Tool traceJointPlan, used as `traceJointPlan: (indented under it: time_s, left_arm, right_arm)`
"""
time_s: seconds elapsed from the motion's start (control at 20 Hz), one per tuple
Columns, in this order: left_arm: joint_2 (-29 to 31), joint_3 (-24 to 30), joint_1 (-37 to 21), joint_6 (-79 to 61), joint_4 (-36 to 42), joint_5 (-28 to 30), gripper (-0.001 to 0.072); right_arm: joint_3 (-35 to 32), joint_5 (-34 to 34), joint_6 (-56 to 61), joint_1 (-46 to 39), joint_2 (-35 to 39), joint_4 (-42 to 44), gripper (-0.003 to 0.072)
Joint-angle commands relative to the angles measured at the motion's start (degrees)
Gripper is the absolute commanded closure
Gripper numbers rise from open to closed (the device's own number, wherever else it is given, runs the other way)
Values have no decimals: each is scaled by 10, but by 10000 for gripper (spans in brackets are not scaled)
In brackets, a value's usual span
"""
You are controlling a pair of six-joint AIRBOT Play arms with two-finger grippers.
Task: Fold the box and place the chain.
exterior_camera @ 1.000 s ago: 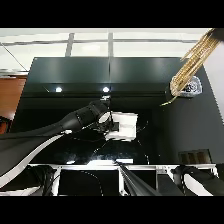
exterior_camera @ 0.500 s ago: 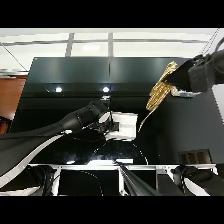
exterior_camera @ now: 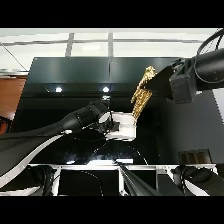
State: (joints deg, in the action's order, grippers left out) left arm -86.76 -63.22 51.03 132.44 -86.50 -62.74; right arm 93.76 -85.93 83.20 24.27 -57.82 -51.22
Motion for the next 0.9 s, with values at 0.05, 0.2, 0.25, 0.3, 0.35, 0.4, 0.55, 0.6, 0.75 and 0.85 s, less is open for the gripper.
traceJointPlan:
  time_s: [0.05,0.2,0.25,0.3,0.35,0.4,0.55,0.6,0.75,0.85]
  left_arm:
    - [0,0,0,0,0,0,680]
    - [0,0,0,0,0,0,681]
    - [0,0,-1,0,0,0,681]
    - [0,0,0,0,0,0,681]
    - [0,0,-1,0,0,0,681]
    - [0,0,-1,0,0,0,680]
    - [0,0,-1,0,0,0,680]
    - [0,0,0,0,0,-1,681]
    - [0,0,0,0,0,0,681]
    - [0,0,-1,0,0,0,681]
  right_arm:
    - [-11,39,6,7,-2,4,682]
    - [-75,40,8,21,-2,4,682]
    - [-104,44,8,29,-2,3,682]
    - [-136,51,7,37,-2,2,682]
    - [-165,57,7,43,-2,1,682]
    - [-191,64,5,44,-2,0,681]
    - [-238,61,9,44,-2,-59,682]
    - [-246,55,10,44,-2,-73,683]
    - [-266,51,15,44,-2,-73,683]
    - [-282,53,20,44,-2,-72,683]
